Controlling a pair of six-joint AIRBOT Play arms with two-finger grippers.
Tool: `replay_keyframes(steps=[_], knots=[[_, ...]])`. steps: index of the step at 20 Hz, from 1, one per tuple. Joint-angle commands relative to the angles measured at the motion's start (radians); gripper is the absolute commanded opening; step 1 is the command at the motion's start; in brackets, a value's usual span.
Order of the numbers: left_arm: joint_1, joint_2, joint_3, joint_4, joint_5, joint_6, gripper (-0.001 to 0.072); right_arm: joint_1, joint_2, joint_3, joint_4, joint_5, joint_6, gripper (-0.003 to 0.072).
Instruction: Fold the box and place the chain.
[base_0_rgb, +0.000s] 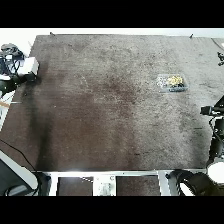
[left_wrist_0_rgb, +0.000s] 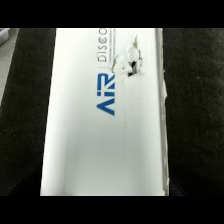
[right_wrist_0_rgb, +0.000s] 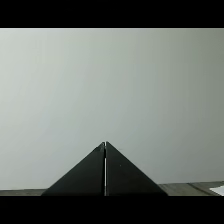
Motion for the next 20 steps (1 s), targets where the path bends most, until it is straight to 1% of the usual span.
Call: replay_keyframes(steps=[1,5,8,10,11,12,14,15,16,17,18,20], knots=[[-0.001,0.023,0.001,0.0,-0.003,0.001,0.0706,0.0,0.0,-0.001,0.0,0.0,0.0,-0.0007],[-0.001,0.093,0.006,0.0,-0.019,0.001,0.0705,0.0,0.0,-0.001,0.0,0.0,0.0,-0.0007],[0.0,0.196,0.006,0.001,-0.071,0.001,0.0706,0.0,0.0,-0.001,0.0,0.0,0.0,-0.0006],[0.0,0.28,0.006,0.001,-0.13,0.001,0.0704,0.0,0.0,-0.001,0.0,0.0,0.0,-0.0007],[0.0,0.326,0.005,-0.002,-0.169,-0.011,0.0533,0.0,0.0,-0.001,0.0,0.0,0.0,-0.0007],[0.0,0.367,0.005,-0.019,-0.232,-0.013,0.0019,0.0,0.0,-0.001,0.0,0.0,0.0,-0.0007],[0.0,0.442,0.003,-0.152,-0.337,0.06,0.0006,0.0,0.0,-0.001,0.0,0.0,0.0,-0.0007],[0.0,0.49,-0.017,-0.198,-0.349,0.07,0.0006,0.0,0.0,-0.001,0.0,0.0,0.0,-0.0007],[-0.005,0.545,-0.053,-0.229,-0.338,0.1,0.0006,0.0,0.0,-0.001,0.0,0.0,0.0,-0.0007],[-0.016,0.616,-0.114,-0.233,-0.294,0.144,0.0006,0.0,0.0,-0.001,0.0,0.0,0.0,-0.0007],[-0.031,0.695,-0.194,-0.233,-0.233,0.193,0.0006,0.0,0.0,-0.001,0.0,0.0,0.0,-0.0007],[-0.068,0.886,-0.422,-0.278,-0.098,0.311,0.0006,0.0,0.0,-0.001,0.0,0.0,0.0,-0.0007]])
